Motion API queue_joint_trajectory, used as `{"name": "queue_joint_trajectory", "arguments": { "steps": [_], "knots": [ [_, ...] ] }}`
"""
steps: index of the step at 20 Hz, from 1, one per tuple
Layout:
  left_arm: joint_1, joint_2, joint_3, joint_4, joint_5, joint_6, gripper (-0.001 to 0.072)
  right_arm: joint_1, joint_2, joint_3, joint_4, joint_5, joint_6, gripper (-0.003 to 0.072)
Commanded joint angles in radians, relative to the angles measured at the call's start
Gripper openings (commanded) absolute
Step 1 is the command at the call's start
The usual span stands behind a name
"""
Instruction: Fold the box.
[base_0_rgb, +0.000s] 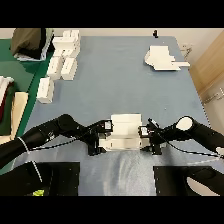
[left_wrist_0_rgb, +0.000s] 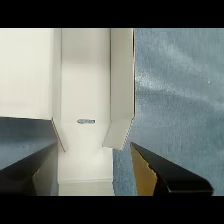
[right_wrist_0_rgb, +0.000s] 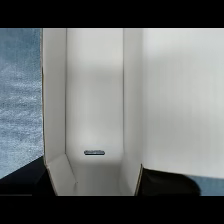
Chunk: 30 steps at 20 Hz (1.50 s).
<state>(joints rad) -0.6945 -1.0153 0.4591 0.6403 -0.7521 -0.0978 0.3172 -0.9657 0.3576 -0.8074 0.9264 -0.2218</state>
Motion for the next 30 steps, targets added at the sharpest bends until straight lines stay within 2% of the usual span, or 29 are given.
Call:
{"name": "queue_joint_trajectory", "arguments": {
  "steps": [1,4,6,7,16,17,18,24,29,30],
  "knots": [
    [-0.030,-0.018,0.001,-0.042,0.031,-0.006,0.0518,0.000,0.000,0.000,0.000,0.000,0.000,0.0508],
    [-0.035,-0.019,0.001,-0.042,0.039,-0.007,0.0281,0.000,0.000,0.000,0.000,0.000,0.000,0.0508],
    [-0.035,-0.019,0.001,-0.042,0.058,-0.003,0.0272,0.000,0.000,0.000,0.000,0.000,0.000,0.0507],
    [-0.035,-0.019,0.001,-0.043,0.069,-0.002,0.0227,0.000,0.000,0.000,0.000,0.000,0.000,0.0507],
    [-0.089,-0.019,0.001,-0.084,0.163,0.091,0.0225,0.000,0.000,0.000,0.000,0.000,0.000,0.0508],
    [-0.095,-0.019,0.001,-0.084,0.178,0.091,0.0207,0.000,0.000,0.000,0.000,0.000,0.000,0.0508],
    [-0.101,-0.019,0.001,-0.085,0.184,0.105,0.0084,0.000,0.000,0.000,0.000,0.000,0.000,0.0508],
    [-0.140,-0.034,0.001,-0.200,0.222,0.216,0.0086,0.000,0.000,0.000,0.000,0.000,0.000,0.0508],
    [-0.142,-0.049,0.001,-0.218,0.218,0.218,0.0092,0.000,0.000,0.000,0.000,0.000,0.000,0.0507],
    [-0.142,-0.049,0.001,-0.219,0.218,0.217,0.0229,0.000,0.000,0.000,0.000,0.000,0.000,0.0508]
  ]
}}
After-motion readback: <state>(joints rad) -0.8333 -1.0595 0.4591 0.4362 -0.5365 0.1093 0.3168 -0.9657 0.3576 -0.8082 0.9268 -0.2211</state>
